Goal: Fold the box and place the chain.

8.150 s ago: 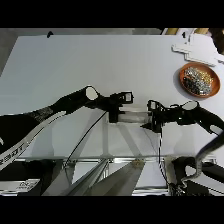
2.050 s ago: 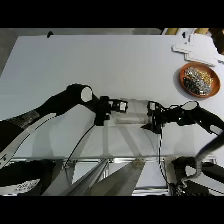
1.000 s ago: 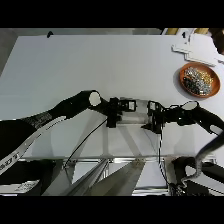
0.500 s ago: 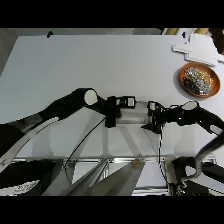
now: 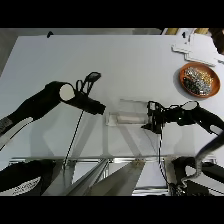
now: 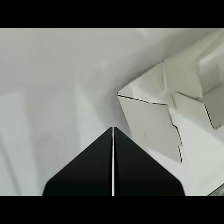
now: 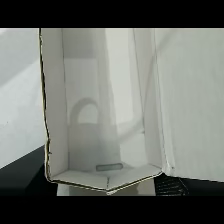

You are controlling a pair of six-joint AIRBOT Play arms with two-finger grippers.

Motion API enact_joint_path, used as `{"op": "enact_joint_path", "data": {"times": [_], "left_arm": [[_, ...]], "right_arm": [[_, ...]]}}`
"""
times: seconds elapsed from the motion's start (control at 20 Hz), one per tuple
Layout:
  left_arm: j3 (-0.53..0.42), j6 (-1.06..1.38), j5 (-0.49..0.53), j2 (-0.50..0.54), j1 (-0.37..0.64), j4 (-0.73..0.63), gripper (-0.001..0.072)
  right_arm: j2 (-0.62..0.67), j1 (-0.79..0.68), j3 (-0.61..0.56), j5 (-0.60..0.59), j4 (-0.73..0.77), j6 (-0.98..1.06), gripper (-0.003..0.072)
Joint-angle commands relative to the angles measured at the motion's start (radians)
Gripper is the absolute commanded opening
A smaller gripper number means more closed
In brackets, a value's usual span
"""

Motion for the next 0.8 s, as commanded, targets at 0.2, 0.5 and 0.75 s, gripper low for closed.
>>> {"op": "enact_joint_path", "data": {"times": [0.2, 0.5, 0.75], "left_arm": [[-0.105, -0.120, 0.050, -0.134, 0.027, -0.192, 0.0002], [-0.105, 0.008, 0.051, -0.138, -0.011, -0.381, 0.0005], [-0.103, 0.092, 0.058, -0.132, -0.042, -0.457, 0.0013]], "right_arm": [[0.001, 0.000, 0.001, 0.000, 0.000, 0.000, 0.0337], [0.001, 0.000, 0.001, 0.000, -0.002, 0.000, 0.0337], [0.001, 0.000, 0.001, 0.000, -0.002, 0.000, 0.0337]]}}
